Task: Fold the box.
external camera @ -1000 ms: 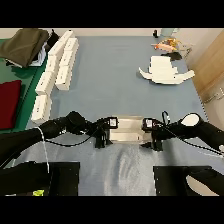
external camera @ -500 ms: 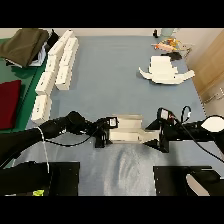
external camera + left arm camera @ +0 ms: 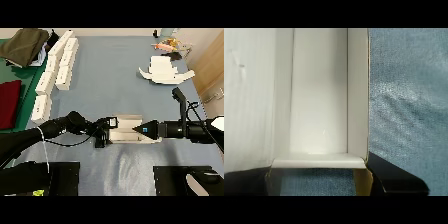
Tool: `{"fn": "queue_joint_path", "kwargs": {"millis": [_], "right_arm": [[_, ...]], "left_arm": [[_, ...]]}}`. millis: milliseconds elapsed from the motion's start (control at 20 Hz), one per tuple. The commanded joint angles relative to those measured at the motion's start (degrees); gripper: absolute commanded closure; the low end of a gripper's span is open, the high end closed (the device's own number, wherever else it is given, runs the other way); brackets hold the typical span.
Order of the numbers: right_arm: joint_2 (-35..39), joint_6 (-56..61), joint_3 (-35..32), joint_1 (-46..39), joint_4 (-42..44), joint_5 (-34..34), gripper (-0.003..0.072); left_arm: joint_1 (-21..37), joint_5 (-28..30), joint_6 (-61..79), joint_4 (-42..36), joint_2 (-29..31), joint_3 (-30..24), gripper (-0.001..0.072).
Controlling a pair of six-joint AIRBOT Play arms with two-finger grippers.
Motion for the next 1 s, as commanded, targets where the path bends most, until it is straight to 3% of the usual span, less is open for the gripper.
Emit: {"fn": "queue_joint_path", "kwargs": {"millis": [0, 250, 300, 350, 400, 550, 800, 950], "right_arm": [[0.2, 4.81, 0.04, 0.11, 5.01, 1.05, -0.002], [-0.26, 10.43, 0.02, 0.11, -1.92, -0.39, -0.001], [-0.85, 10.6, 0.02, 0.09, -6.23, -3.52, 0.0125], [-1.86, 11.52, 0.04, 0.11, -8.48, -5.27, 0.0437], [-3.41, 11.3, 0.07, 0.11, -7.87, -5.66, 0.0535], [-8.22, 3.69, 1.38, 0.11, -5.05, -5.01, 0.0535], [-20.02, -1.05, 9.9, 0.13, -8.94, -10.56, 0.0535], [-26.84, -2.36, 10.88, 1.97, -13.0, -11.67, 0.0536]], "left_arm": [[0.02, 0.0, 0.02, 0.02, 0.0, 0.0, 0.02], [0.02, 0.02, 0.02, 0.02, 0.0, 0.0, 0.02], [0.02, 0.02, 0.02, 0.02, 0.0, 0.0, 0.0201], [0.02, 0.0, 0.02, 0.02, 0.0, 0.0, 0.02], [0.02, 0.0, 0.02, 0.02, 0.0, 0.0, 0.02], [0.02, 0.0, 0.02, 0.02, 0.0, 0.02, 0.0201], [0.02, 0.02, 0.02, 0.02, 0.0, 0.0, 0.0201], [0.02, 0.02, 0.02, 0.0, 0.02, 0.02, 0.0201]]}}
